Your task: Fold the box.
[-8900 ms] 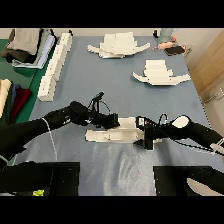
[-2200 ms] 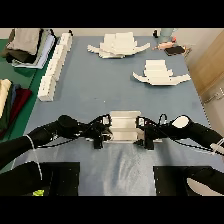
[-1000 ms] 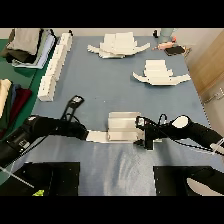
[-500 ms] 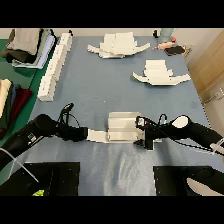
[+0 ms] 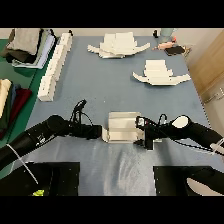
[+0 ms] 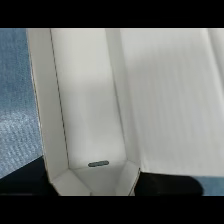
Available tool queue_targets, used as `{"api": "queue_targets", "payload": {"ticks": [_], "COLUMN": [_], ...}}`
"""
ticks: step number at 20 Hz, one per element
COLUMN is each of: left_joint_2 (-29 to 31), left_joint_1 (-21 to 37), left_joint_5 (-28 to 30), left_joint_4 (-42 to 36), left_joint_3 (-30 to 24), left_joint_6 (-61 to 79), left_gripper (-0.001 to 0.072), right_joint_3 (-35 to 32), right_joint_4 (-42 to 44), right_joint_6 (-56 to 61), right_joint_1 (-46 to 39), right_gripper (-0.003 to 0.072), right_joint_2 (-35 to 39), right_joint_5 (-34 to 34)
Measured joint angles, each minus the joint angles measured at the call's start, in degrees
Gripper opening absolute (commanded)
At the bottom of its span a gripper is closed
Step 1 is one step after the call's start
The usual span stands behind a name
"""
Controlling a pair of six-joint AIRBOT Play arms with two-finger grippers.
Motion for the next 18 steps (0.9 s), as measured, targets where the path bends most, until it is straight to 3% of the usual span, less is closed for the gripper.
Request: {"api": "queue_targets", "payload": {"ticks": [13, 14, 18], "left_joint_2": [0.1, 0.0, -0.8], "left_joint_1": [-1.8, -1.9, -2.3], "left_joint_5": [1.9, 2.2, 0.6], "left_joint_4": [-2.8, -2.9, -3.1], "left_joint_3": [0.8, 0.8, 1.0], "left_joint_6": [-1.6, -1.5, 0.2], "left_gripper": [0.0364, 0.0414, 0.0414], "right_joint_3": [0.0, 0.0, 0.0], "right_joint_4": [0.0, 0.0, 0.0], "right_joint_6": [0.0, 0.0, -0.1], "right_joint_1": [0.0, 0.0, 0.0], "right_gripper": [0.0539, 0.0539, 0.0539], "right_joint_2": [0.0, 0.0, 0.0], "right_joint_5": [0.0, 0.0, 0.0]}}
